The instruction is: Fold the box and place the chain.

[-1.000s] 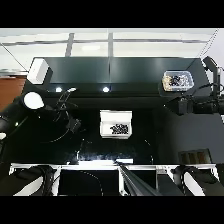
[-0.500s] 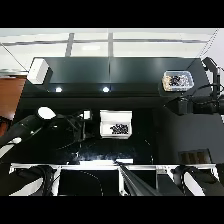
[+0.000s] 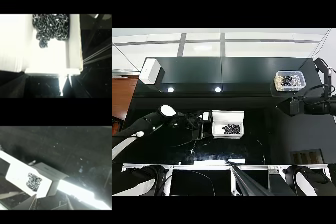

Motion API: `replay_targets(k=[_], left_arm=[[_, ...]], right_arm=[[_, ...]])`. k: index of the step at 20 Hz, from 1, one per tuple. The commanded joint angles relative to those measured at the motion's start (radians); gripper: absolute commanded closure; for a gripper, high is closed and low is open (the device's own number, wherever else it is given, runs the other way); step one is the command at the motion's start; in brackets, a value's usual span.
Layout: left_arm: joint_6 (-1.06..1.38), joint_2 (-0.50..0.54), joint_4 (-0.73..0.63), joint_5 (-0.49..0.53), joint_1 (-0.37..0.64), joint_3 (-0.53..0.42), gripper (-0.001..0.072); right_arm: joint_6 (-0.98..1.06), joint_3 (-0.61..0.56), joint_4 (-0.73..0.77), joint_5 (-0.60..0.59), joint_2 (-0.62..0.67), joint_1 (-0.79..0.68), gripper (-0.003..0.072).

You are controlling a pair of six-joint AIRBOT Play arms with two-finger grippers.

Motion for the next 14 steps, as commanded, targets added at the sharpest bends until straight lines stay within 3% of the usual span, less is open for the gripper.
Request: replay_targets(k=[1,8,14], left_arm=[[-0.011,-0.013,0.020,-0.003,-0.014,0.012,0.0001],[-0.015,-0.013,0.020,0.006,-0.032,0.013,0.0002],[-0.016,-0.013,-0.023,0.005,-0.034,0.014,0.0005]], right_arm=[[0.000,-0.015,0.000,0.000,0.001,0.000,0.0249],[0.000,-0.035,-0.012,-0.058,0.001,0.034,0.0249],[0.002,-0.066,-0.067,-0.252,-0.009,0.209,0.0249]])
